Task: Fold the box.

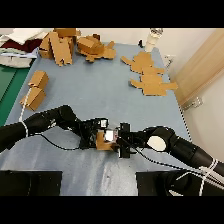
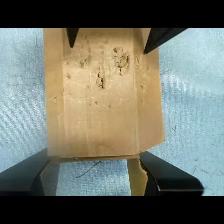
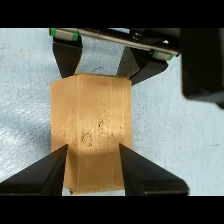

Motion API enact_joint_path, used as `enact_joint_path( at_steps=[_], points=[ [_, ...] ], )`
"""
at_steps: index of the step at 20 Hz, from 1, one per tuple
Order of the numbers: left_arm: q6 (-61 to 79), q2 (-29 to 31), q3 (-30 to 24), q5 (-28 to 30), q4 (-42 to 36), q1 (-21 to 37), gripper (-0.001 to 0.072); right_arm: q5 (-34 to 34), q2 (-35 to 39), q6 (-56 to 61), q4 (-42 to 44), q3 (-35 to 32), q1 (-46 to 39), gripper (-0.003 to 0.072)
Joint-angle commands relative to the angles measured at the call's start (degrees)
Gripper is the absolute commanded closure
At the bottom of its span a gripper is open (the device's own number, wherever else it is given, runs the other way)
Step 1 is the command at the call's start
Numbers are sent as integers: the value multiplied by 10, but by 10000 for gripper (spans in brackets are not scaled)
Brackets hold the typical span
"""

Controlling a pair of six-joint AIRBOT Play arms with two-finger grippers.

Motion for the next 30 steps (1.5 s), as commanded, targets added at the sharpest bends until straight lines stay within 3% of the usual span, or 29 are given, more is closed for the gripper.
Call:
enact_joint_path(
  at_steps=[1, 4, 6, 9, 11, 17, 18, 21, 23, 30],
  points=[
    [0, 0, 0, 0, 0, 0, 302, 0, -8, 0, -2, 0, 1, 160],
    [0, 0, 0, 0, 0, 0, 302, -6, -16, 0, -4, 1, 1, 174],
    [0, 0, 0, 0, 0, 0, 301, -1, -16, 1, -20, 7, 1, 277],
    [0, 0, 0, 0, 0, 0, 302, 1, -16, 7, -22, 27, 1, 277],
    [0, 0, 0, -1, 0, 0, 301, 6, -16, 7, -22, 39, 1, 344],
    [0, 0, 0, -1, 0, 0, 302, 14, -16, 18, -40, 43, 1, 409],
    [0, 0, 0, -1, 0, 0, 302, 14, -16, 27, -50, 43, 1, 460],
    [0, 0, 0, -1, 0, 0, 302, 14, -16, 33, -69, 43, 1, 462],
    [0, 0, 0, -1, 0, 0, 302, 15, -16, 51, -74, 47, 1, 527],
    [0, 0, 0, -1, 0, 0, 302, 23, -16, 59, -77, 55, 1, 527]
  ],
)
